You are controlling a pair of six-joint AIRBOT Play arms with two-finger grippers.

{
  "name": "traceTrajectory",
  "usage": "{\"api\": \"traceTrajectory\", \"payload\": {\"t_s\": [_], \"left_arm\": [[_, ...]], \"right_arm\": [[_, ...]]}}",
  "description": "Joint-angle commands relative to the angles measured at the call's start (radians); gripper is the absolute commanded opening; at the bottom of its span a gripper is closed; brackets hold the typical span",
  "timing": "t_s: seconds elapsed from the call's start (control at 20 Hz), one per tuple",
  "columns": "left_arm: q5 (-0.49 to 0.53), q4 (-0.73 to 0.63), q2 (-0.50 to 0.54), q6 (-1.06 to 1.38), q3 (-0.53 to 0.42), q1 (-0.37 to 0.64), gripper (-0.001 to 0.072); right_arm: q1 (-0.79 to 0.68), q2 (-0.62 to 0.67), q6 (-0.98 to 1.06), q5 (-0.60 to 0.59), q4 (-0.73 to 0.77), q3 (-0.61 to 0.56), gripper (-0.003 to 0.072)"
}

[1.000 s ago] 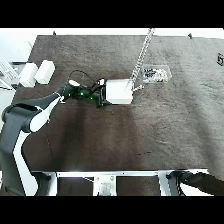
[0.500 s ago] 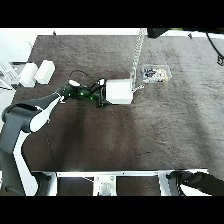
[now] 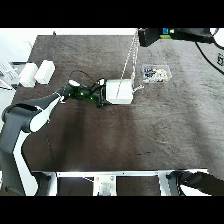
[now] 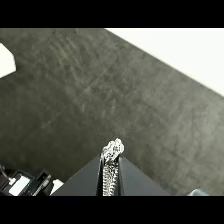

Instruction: Fold the box and place the chain.

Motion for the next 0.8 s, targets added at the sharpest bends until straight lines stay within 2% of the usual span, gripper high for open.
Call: {"api": "traceTrajectory", "payload": {"t_s": [0.0,0.3,0.45,0.5,0.55,0.6,0.7,0.75], "left_arm": [[0.000,0.000,0.001,0.000,0.001,0.001,0.0471],[0.000,0.000,0.001,0.000,0.001,0.001,0.0471],[0.000,0.000,0.001,0.000,0.001,0.001,0.0471],[0.000,0.000,0.001,0.000,0.001,0.001,0.0471],[0.000,0.000,0.001,0.000,0.001,0.001,0.0471],[0.000,0.000,0.001,0.000,0.001,0.001,0.0471],[0.000,0.000,0.001,0.000,0.001,0.001,0.0471],[0.000,0.000,0.001,0.000,0.001,0.001,0.0471]], "right_arm": [[0.001,-0.011,0.026,-0.016,0.025,-0.083,0.0007],[0.000,-0.061,0.046,-0.231,0.071,-0.433,0.0007],[0.000,-0.127,0.045,-0.308,0.089,-0.547,0.0007],[0.000,-0.151,0.045,-0.310,0.090,-0.557,0.0058],[-0.001,-0.165,0.045,-0.309,0.089,-0.558,0.0317],[-0.007,-0.165,0.045,-0.309,0.081,-0.557,0.0527],[-0.037,-0.137,0.045,-0.305,0.074,-0.556,0.0434],[-0.066,-0.111,0.047,-0.297,0.074,-0.556,0.0427]]}}
